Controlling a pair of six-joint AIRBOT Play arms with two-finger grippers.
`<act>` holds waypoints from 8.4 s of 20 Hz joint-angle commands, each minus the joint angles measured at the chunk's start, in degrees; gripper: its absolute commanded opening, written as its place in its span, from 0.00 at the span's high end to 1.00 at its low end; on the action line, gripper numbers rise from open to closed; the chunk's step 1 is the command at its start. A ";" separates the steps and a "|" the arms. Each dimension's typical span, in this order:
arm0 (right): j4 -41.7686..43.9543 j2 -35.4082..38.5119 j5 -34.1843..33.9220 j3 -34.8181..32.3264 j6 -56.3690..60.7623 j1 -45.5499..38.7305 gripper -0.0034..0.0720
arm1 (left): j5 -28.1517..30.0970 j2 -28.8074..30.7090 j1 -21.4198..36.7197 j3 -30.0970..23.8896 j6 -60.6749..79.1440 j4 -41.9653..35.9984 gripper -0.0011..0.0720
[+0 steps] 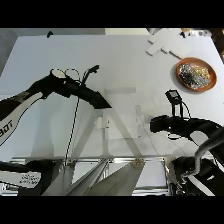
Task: Fold the box and place the chain.
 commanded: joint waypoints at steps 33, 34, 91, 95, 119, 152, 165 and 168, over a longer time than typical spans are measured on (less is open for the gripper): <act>-0.35 6.43 1.44 3.98 -0.26 0.00 0.42 | 23.74 -1.53 -15.21 -0.02 39.74 3.74 0.98; -0.46 6.43 1.44 3.98 -0.26 0.00 0.42 | 23.74 -1.55 -15.19 -0.02 39.74 2.36 0.98; -1.29 6.43 3.39 3.96 -0.35 0.02 0.44 | 26.88 -4.20 -15.32 -0.07 43.67 3.02 0.97; 4.13 6.43 5.68 3.96 -12.46 0.02 0.94 | 26.88 -4.20 -15.32 -0.07 43.67 2.99 0.97; 3.63 -5.86 -17.59 -9.33 -71.23 2.10 0.03 | 26.86 -4.20 -15.32 -0.07 43.67 2.99 0.97; 31.54 -10.71 -12.24 -3.08 -105.70 -10.82 0.05 | 26.86 -4.20 -15.32 -0.07 43.69 2.97 0.97; 45.72 -19.80 -10.58 -3.06 -122.81 -14.95 0.05 | 26.86 -4.20 -15.32 -0.07 43.67 2.95 0.97; 46.73 -21.73 -10.49 -1.81 -123.93 -18.08 0.05 | 26.88 -4.20 -15.32 -0.07 43.69 2.97 0.97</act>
